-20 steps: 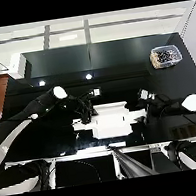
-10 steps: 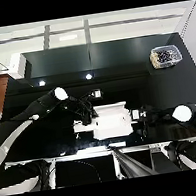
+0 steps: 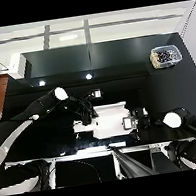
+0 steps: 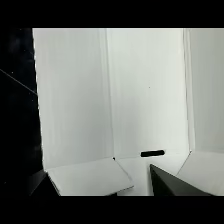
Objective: Fold the box and place the chain.
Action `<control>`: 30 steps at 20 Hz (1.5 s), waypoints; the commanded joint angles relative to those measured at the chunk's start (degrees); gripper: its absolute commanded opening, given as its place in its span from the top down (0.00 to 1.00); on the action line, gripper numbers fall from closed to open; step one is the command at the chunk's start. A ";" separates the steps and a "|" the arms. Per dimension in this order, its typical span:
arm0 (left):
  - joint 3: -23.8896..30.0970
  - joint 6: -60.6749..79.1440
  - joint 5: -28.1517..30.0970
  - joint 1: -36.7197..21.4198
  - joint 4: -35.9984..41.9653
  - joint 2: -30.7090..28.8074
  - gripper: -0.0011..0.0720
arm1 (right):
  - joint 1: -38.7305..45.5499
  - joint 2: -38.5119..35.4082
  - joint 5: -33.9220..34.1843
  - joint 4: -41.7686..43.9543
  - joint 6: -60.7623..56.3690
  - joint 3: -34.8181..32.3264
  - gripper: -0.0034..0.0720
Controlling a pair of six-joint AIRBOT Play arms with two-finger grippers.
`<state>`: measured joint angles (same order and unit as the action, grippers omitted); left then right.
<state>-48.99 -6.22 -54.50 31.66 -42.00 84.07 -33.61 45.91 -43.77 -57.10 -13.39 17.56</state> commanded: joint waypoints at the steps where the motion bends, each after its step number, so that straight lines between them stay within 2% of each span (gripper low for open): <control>1: 0.02 0.00 -0.04 0.04 0.00 0.02 0.95 | -1.38 0.48 2.16 0.83 -1.20 1.07 0.02; 5: 0.02 0.00 -0.02 0.04 0.00 0.02 0.95 | -1.14 0.44 0.13 -3.26 -5.53 5.55 0.02; 11: 0.02 -0.02 -0.11 0.04 0.04 0.02 0.95 | 4.68 0.44 4.39 -2.93 -5.46 6.64 0.02; 13: 0.02 -0.02 -0.13 0.04 0.04 0.02 0.95 | 6.43 0.44 4.22 1.73 -5.42 6.64 0.02; 14: -0.02 -0.04 -0.15 0.04 0.11 0.02 0.95 | 7.34 0.46 3.37 7.10 -3.15 6.64 0.02; 16: -0.17 -0.04 -0.04 0.04 0.28 0.00 0.96 | 8.35 0.74 1.31 12.26 3.72 6.64 0.02; 20: -0.20 -0.04 0.04 0.04 0.28 -0.02 0.95 | 8.63 3.63 1.01 12.55 6.91 6.64 0.02; 24: -0.20 -0.04 0.02 0.04 0.24 -0.02 0.96 | 9.05 5.64 4.76 13.20 5.62 6.67 0.02; 30: -0.22 -0.04 -0.15 0.04 0.28 -0.09 0.96 | 12.28 5.53 -0.83 13.16 4.83 6.91 0.02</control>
<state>-49.17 -6.28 -54.43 31.66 -41.65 84.05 -22.61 51.37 -41.76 -44.25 -8.34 24.25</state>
